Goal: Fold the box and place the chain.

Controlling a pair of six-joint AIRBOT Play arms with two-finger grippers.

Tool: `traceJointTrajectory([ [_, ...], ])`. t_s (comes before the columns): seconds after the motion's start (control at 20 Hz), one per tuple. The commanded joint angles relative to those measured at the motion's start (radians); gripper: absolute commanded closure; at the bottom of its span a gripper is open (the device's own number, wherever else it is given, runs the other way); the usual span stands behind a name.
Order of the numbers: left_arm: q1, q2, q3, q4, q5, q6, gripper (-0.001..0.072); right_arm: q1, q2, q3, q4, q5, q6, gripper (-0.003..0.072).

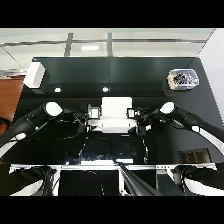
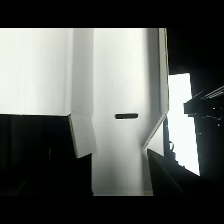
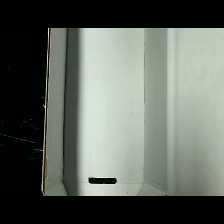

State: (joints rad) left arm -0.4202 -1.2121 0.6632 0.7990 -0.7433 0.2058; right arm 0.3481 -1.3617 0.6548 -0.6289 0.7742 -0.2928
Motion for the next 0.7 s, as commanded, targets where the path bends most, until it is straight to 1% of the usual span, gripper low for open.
traceJointTrajectory([
  [0.0, -0.001, -0.025, 0.012, -0.004, -0.040, 0.010, 0.0029, 0.001, 0.000, 0.000, 0.000, 0.000, 0.000, 0.0382],
  [0.05, -0.001, -0.025, 0.012, -0.004, -0.057, 0.006, 0.0108, 0.001, 0.000, 0.000, 0.000, 0.000, 0.000, 0.0383],
  [0.1, -0.001, -0.026, 0.012, -0.005, -0.072, 0.006, 0.0229, 0.001, 0.000, 0.000, 0.000, 0.000, 0.000, 0.0382],
  [0.15, -0.001, -0.026, 0.011, -0.023, -0.074, 0.006, 0.0260, 0.001, 0.000, 0.000, 0.000, 0.000, 0.000, 0.0383],
  [0.2, 0.000, -0.026, 0.012, -0.057, -0.068, 0.007, 0.0265, 0.001, 0.000, 0.000, 0.000, 0.000, 0.000, 0.0383],
  [0.25, 0.000, -0.026, 0.012, -0.088, -0.065, 0.008, 0.0309, 0.001, 0.000, 0.000, 0.000, 0.000, 0.000, 0.0382],
  [0.3, -0.001, -0.028, 0.012, -0.113, -0.062, 0.008, 0.0309, 0.001, 0.000, 0.000, 0.000, 0.000, 0.000, 0.0382],
  [0.45, -0.001, -0.034, 0.012, -0.116, -0.063, 0.007, 0.0316, 0.001, 0.000, 0.000, 0.000, 0.000, 0.000, 0.0383],
  [0.55, -0.001, -0.034, 0.012, -0.116, -0.062, 0.007, 0.0364, 0.001, 0.000, 0.000, 0.000, 0.000, 0.000, 0.0383],
  [0.65, -0.001, -0.034, 0.012, -0.116, -0.063, -0.004, 0.0373, 0.001, 0.000, 0.000, 0.000, 0.000, 0.000, 0.0383],
])
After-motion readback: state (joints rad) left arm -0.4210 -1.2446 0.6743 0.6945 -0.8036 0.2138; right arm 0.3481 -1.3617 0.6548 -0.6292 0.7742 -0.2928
